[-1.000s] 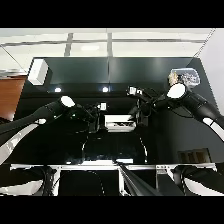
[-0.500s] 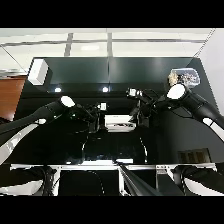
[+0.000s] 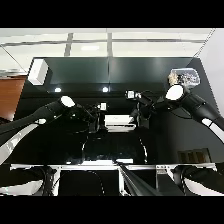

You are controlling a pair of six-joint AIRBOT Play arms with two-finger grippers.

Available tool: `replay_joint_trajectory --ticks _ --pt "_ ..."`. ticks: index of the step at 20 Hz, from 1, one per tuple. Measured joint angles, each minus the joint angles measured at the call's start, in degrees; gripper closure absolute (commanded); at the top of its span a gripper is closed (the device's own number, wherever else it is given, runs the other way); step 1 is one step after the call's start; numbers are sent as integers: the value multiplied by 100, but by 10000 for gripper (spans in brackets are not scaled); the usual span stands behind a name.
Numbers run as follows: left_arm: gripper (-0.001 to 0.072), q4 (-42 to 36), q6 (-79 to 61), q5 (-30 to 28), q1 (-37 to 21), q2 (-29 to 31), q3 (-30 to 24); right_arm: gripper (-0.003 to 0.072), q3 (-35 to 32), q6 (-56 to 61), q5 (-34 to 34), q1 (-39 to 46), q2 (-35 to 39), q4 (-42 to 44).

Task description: Fold the box and place the chain.

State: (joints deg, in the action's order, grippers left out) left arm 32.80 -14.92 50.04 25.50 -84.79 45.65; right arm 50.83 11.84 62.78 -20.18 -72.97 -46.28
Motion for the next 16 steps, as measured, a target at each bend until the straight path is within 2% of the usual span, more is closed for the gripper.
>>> replay_joint_trajectory --ticks 1,2,16 --pt "243 0 0 2 0 0 0 373 0 13 -4 -20 0 -22" --pt "244 0 0 2 0 0 0 289 4 20 -4 -35 0 -31" --pt "244 2 0 0 0 0 2 291 -48 133 31 -70 -9 -90"
